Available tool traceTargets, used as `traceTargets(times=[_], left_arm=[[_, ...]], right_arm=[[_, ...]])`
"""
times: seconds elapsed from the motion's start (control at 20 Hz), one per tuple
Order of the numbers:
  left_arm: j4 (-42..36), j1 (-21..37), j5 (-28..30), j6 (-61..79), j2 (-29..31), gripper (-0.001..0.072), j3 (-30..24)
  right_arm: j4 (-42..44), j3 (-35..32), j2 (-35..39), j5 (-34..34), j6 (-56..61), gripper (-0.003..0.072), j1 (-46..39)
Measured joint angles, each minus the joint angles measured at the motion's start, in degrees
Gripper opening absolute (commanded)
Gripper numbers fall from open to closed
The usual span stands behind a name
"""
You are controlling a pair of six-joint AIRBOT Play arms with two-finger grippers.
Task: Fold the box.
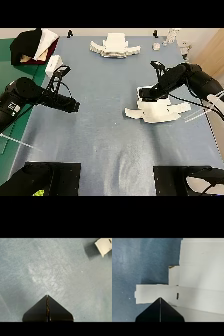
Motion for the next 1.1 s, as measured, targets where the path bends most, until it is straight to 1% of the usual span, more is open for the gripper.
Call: traceTargets(times=[0.15,0.2,0.25,0.3,0.4,0.55,0.65,0.8,0.9,1.1], left_arm=[[0.00,0.00,0.00,0.00,0.00,0.0014,0.00],[0.00,0.00,0.00,0.00,0.00,0.0014,0.00],[0.00,0.00,0.00,0.02,0.00,0.0013,0.00],[0.00,0.00,0.00,0.00,0.00,0.0013,0.00],[0.00,0.00,0.00,0.00,0.00,0.0014,0.00],[0.00,0.00,0.00,0.00,0.00,0.0014,-0.02],[0.02,0.00,0.00,0.00,0.00,0.0014,0.00],[0.00,0.00,0.02,0.00,0.02,0.0014,0.00],[-0.02,0.00,0.09,0.00,0.00,0.0014,0.00],[-0.13,0.00,0.13,0.02,0.00,0.0014,0.00]], right_arm=[[0.20,0.33,-0.37,0.07,0.02,0.0006,0.50],[0.22,0.37,-0.44,0.09,0.04,0.0036,0.52],[0.20,0.39,-0.46,0.11,0.07,0.0166,0.57],[0.15,0.46,-0.48,0.09,0.07,0.0227,0.59],[-0.66,1.03,-0.55,-0.33,0.68,0.0227,0.17],[-5.29,3.67,-0.59,-2.75,2.12,0.0227,-3.50],[-8.04,6.10,-0.68,-4.96,1.79,0.0228,-8.70],[-9.70,10.27,-2.54,-7.37,-3.39,0.0228,-19.69],[-7.98,13.33,-5.55,-9.81,-8.44,0.0228,-27.41],[0.70,19.76,-14.47,-17.20,-19.58,0.0228,-40.24]])
